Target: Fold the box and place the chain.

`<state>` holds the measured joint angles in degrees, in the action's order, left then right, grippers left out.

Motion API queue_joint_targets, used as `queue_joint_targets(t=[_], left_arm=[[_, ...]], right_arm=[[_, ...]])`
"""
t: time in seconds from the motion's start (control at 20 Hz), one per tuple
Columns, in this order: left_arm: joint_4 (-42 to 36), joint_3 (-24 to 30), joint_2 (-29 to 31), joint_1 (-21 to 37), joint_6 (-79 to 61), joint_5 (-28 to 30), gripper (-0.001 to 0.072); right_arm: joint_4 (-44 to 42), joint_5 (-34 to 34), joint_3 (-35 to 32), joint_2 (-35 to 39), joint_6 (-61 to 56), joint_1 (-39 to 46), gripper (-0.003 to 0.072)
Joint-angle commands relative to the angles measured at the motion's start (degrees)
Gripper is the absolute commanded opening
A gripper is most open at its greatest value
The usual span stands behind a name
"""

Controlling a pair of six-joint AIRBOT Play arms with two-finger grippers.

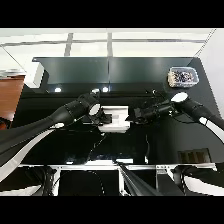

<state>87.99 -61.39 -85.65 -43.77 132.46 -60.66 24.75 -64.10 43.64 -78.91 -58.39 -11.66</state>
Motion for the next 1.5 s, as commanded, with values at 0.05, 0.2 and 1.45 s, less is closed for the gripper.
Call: queue_joint_targets(t=[0.05,0.2,1.45], left_arm=[[-0.4,0.0,0.0,0.0,0.0,0.2,0.0026],[-0.4,0.0,0.0,0.0,0.0,0.2,0.0026],[-0.4,0.0,0.0,0.0,0.0,0.0,0.0026]], right_arm=[[13.4,3.0,6.0,0.0,-14.4,-5.7,0.041],[23.0,4.8,10.0,0.0,-25.1,-10.4,0.041],[56.6,1.2,20.7,-4.2,-60.8,-27.9,0.0391]])
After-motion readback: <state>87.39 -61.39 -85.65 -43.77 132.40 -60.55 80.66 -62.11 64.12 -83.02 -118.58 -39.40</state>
